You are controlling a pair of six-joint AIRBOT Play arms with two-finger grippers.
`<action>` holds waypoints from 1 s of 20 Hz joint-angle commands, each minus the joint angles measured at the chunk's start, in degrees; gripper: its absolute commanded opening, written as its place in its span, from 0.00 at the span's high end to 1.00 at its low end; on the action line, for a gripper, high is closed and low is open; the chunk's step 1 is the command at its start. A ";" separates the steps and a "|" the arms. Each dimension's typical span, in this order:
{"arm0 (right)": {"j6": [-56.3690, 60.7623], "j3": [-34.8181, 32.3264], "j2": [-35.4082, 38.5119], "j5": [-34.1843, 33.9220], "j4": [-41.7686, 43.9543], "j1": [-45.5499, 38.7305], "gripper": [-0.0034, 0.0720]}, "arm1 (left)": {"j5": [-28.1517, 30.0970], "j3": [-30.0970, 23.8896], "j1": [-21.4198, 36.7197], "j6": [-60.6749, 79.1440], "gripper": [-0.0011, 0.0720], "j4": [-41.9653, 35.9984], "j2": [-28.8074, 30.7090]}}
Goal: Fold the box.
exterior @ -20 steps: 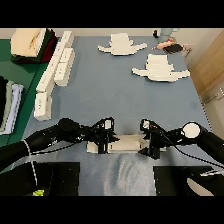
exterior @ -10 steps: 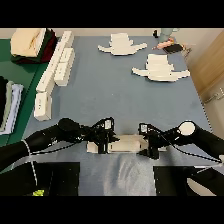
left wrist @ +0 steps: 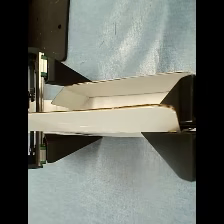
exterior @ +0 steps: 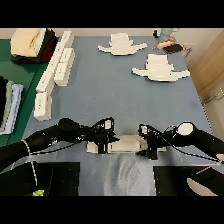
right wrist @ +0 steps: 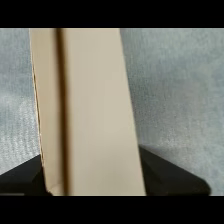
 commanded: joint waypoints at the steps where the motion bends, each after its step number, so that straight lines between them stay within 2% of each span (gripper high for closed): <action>1: -0.44 -0.20 -0.20 -0.35 0.68 0.04 0.02 | -0.02 0.00 -0.02 0.00 0.96 0.00 0.02; 13: -0.42 -0.90 -0.02 0.74 1.25 -1.01 0.02 | -0.02 0.00 -0.02 0.02 0.96 0.00 0.02; 20: -0.44 -0.90 5.81 3.23 2.45 -3.19 0.02 | -0.02 0.00 -0.02 0.02 0.96 0.00 0.02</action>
